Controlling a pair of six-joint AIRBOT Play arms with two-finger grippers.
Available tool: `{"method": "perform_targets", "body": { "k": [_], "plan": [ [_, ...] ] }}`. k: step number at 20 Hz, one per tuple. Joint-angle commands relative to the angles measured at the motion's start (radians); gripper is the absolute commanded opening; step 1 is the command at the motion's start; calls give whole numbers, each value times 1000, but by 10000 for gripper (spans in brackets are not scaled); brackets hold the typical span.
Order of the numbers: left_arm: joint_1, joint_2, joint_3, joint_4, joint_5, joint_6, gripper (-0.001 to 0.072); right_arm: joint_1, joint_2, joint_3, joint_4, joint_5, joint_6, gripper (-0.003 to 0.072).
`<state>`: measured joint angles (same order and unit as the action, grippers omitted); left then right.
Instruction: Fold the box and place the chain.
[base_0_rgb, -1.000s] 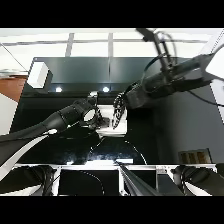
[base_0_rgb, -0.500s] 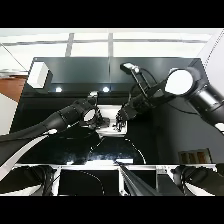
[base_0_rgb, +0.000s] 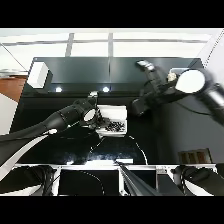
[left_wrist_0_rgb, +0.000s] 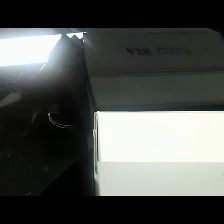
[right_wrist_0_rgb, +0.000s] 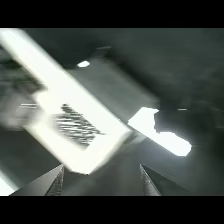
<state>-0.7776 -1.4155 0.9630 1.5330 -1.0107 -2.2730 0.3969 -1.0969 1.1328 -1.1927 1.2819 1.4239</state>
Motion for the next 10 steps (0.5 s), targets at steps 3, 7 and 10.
{"method": "perform_targets", "body": {
  "k": [3, 7, 10],
  "plan": [
    [-8, -1, 52, 37, 9, -76, 20, -319, 152, -57, -135, 82, 20, 545],
    [-16, -38, 85, 35, -15, -92, 20, -357, 158, -127, -71, 61, 19, 545],
    [-15, -58, 86, 29, -21, -92, 21, -350, 158, -158, -31, 37, 14, 545]
  ]
}}
